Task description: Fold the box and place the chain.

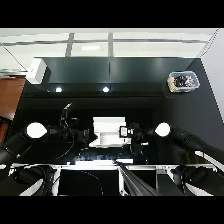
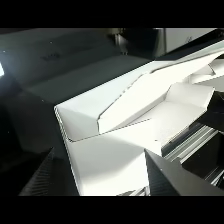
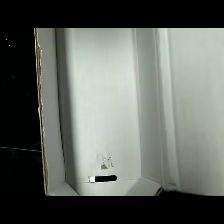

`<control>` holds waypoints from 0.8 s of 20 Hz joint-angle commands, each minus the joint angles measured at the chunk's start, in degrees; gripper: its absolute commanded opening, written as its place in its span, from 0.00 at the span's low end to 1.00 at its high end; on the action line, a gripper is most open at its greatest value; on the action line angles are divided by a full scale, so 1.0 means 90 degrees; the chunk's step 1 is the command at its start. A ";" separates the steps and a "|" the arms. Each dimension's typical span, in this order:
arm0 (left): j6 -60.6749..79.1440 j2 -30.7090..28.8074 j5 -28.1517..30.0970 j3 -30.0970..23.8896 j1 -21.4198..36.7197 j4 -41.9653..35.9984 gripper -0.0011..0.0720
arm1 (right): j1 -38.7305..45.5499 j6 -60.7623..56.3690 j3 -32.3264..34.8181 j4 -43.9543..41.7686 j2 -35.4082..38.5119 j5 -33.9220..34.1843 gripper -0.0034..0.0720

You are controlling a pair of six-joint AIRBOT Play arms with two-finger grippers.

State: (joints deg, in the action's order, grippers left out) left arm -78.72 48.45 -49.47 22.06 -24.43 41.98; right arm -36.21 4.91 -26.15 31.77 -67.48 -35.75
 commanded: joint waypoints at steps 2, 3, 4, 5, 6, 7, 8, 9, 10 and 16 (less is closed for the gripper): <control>-0.1387 0.0053 -0.0012 0.0347 -0.0563 0.1173 0.87 | -0.0002 -0.0002 0.0005 -0.0002 0.0000 0.0000 0.68; -0.1596 0.0097 -0.0010 0.0432 -0.0699 0.1287 0.87 | -0.0002 0.0000 0.0005 0.0000 0.0000 0.0000 0.68; -0.1644 0.0155 -0.0012 0.0520 -0.0818 0.1290 0.87 | -0.0002 -0.0002 0.0005 -0.0002 0.0000 0.0000 0.68; -0.1654 0.0216 -0.0036 0.0595 -0.0906 0.1285 0.87 | -0.0002 0.0000 0.0005 -0.0002 0.0000 0.0000 0.68; -0.1705 0.0270 -0.0068 0.0661 -0.0969 0.1287 0.87 | -0.0002 -0.0002 0.0005 -0.0002 0.0000 0.0000 0.68; -0.1785 0.0294 -0.0078 0.0685 -0.1001 0.1287 0.87 | -0.0002 -0.0002 0.0005 -0.0002 0.0000 0.0000 0.68; -0.1790 0.0304 -0.0080 0.0697 -0.1008 0.1273 0.86 | -0.0002 0.0000 0.0005 -0.0002 0.0000 0.0000 0.68; -0.1809 0.0304 -0.0102 0.0697 -0.1008 0.1263 0.86 | -0.0002 -0.0002 0.0005 -0.0002 0.0000 0.0000 0.68; -0.1809 0.0304 -0.0163 0.0697 -0.1008 0.1258 0.82 | -0.0002 -0.0002 0.0005 0.0000 0.0002 0.0000 0.68; -0.2195 0.0306 -0.0362 0.0697 -0.1013 0.1333 0.70 | -0.0002 -0.0002 0.0005 -0.0002 0.0000 0.0000 0.68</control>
State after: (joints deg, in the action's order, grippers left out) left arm -96.12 51.13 -52.14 28.23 -33.41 53.32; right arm -36.21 4.89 -26.15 31.77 -67.48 -35.75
